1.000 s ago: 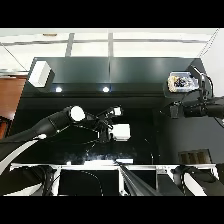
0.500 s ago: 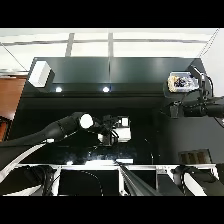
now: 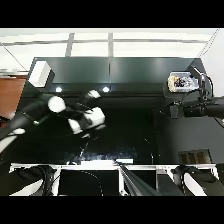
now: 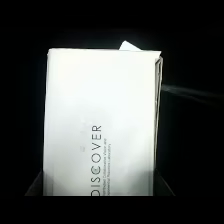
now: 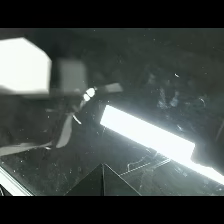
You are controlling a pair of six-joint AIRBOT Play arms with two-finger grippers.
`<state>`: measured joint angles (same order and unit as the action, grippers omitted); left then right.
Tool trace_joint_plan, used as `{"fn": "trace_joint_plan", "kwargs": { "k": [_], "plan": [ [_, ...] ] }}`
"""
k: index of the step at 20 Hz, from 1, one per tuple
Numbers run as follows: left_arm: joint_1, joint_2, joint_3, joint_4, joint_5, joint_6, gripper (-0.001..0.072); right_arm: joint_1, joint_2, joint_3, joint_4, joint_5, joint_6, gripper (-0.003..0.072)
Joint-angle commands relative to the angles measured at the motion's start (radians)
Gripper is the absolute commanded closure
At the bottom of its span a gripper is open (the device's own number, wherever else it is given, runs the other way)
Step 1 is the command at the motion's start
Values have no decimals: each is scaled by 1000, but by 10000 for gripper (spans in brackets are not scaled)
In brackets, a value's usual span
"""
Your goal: Fold the box and place the chain.
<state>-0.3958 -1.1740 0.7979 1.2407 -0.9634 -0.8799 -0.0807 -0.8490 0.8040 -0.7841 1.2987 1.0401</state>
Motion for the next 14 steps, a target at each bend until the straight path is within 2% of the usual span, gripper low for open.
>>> {"fn": "trace_joint_plan", "kwargs": {
  "k": [1, 5, 8, 11, 14],
  "plan": [
    [322, 80, -6, 123, -126, -149, 379, 0, 1, 1, 0, -5, 0, 681],
    [672, 97, -5, 119, -136, -149, 379, 0, 0, 1, 0, -37, 0, 681],
    [839, 96, -5, 117, -33, -148, 379, 1, 0, 1, 1, -53, -1, 680],
    [887, 78, -2, 101, 136, -146, 379, 15, 0, 1, 0, -58, -17, 680],
    [883, 2, 29, -26, 237, -53, 379, 38, 0, 1, 0, -98, -17, 679]
  ]
}}
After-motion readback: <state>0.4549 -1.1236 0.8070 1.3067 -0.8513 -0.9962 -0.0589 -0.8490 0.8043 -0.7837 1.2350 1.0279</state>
